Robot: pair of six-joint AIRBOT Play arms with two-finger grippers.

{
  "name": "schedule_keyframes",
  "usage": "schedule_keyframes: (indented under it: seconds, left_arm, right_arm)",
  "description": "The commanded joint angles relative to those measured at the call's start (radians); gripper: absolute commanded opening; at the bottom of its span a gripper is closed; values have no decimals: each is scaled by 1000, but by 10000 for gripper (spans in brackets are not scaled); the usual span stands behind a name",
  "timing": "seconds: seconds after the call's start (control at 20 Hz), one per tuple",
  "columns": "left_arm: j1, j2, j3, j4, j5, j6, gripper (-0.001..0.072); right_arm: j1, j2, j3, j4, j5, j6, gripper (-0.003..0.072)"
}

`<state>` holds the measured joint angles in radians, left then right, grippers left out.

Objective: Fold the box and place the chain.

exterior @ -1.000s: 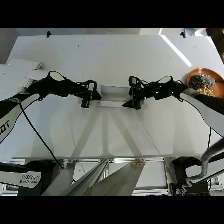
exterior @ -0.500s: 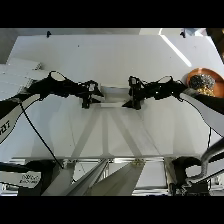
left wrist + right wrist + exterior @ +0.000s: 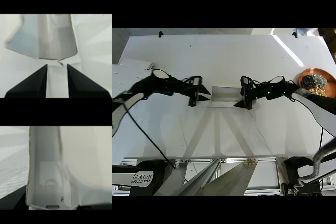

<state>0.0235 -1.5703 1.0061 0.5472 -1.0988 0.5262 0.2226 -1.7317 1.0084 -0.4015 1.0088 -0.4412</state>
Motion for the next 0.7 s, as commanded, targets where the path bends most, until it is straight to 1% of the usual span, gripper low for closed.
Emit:
schedule_keyframes:
  seconds: [0.0,0.05,0.15,0.25,0.35,0.45,0.5,0.55,0.65]
  left_arm:
    - [117,100,-37,4,-36,-12,261]
    - [158,136,-57,5,-36,-19,235]
    - [235,202,-100,14,-35,-111,11]
    - [283,239,-143,32,-12,-286,8]
    - [287,244,-170,74,55,-573,7]
    - [257,244,-180,188,142,-816,6]
    - [233,244,-180,272,171,-943,6]
    - [205,244,-180,350,179,-1047,6]
    - [145,243,-180,431,163,-1141,7]
  right_arm:
    - [0,0,1,-2,2,-1,532]
    - [0,0,1,-2,2,-1,532]
    - [0,0,1,-2,2,-1,532]
    - [0,0,1,-2,2,-1,532]
    - [0,0,1,-2,2,-1,532]
    - [0,0,1,-2,2,-1,532]
    - [0,0,1,-2,2,-1,532]
    - [0,0,1,-2,2,-1,532]
    - [0,0,1,-2,2,-1,532]
